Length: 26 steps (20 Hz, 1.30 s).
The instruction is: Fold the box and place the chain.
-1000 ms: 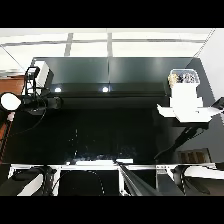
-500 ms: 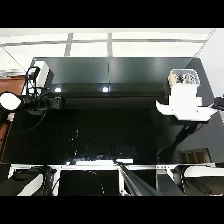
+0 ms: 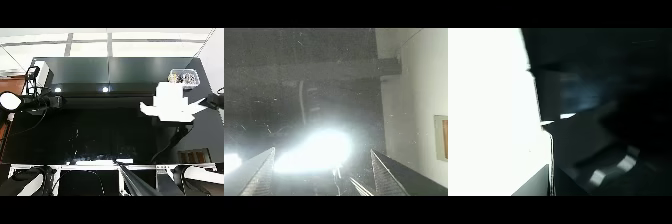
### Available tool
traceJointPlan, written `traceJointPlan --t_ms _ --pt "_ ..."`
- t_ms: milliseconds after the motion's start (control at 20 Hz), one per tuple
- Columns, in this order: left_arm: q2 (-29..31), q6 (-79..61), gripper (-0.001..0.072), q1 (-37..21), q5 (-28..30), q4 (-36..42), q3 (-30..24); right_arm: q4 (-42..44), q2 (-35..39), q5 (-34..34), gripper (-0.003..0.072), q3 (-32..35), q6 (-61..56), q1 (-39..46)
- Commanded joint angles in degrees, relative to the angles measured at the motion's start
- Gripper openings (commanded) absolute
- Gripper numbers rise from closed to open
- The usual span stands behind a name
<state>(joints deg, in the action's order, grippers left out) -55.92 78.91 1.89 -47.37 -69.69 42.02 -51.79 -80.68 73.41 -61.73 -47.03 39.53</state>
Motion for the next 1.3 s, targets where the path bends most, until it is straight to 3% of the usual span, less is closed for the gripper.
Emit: traceJointPlan --t_ms 0,150,250,400,500,700,900,1050,1100,1200,1250 --pt "-0.8 -0.1 0.0706 0.0 -0.2 2.3 0.0 20.8 10.7 -3.1 0.0014 16.1 10.5 -3.6" --pt "-2.4 -3.0 0.0706 0.1 -0.6 8.8 0.0 41.1 21.1 -10.6 0.0014 32.8 22.2 -12.3" --pt "-4.4 -7.6 0.0706 0.1 -0.9 16.0 0.0 48.7 24.6 -18.1 0.0014 40.7 26.1 -20.5" --pt "-9.6 -22.3 0.0706 0.1 -3.4 33.5 0.2 52.2 24.8 -28.8 0.0014 45.5 27.5 -34.5" --pt "-14.3 -28.0 0.0702 0.6 -5.6 39.6 1.6 52.4 24.8 -34.0 0.0014 45.6 27.4 -42.3" --pt "-24.9 -32.1 0.0695 5.6 -8.0 39.6 7.3 52.5 24.8 -39.2 0.0015 45.6 26.4 -48.3" --pt "-37.4 -41.3 0.0693 9.3 -23.9 43.6 15.7 52.5 24.8 -38.6 0.0015 45.6 25.9 -48.4" --pt "-43.7 -43.5 0.0591 10.9 -32.2 42.8 20.9 52.4 24.8 -38.5 0.0015 45.6 25.8 -48.4" --pt "-44.8 -43.9 0.0493 11.4 -33.2 41.5 22.3 52.5 24.8 -38.5 0.0015 45.6 25.8 -48.4" --pt "-45.2 -44.3 0.0451 12.1 -33.6 36.3 24.4 52.4 24.8 -38.5 0.0015 45.6 25.8 -48.4" --pt "-45.2 -44.4 0.0383 12.3 -34.2 33.5 25.3 52.4 24.8 -38.5 0.0015 45.6 25.8 -48.4"
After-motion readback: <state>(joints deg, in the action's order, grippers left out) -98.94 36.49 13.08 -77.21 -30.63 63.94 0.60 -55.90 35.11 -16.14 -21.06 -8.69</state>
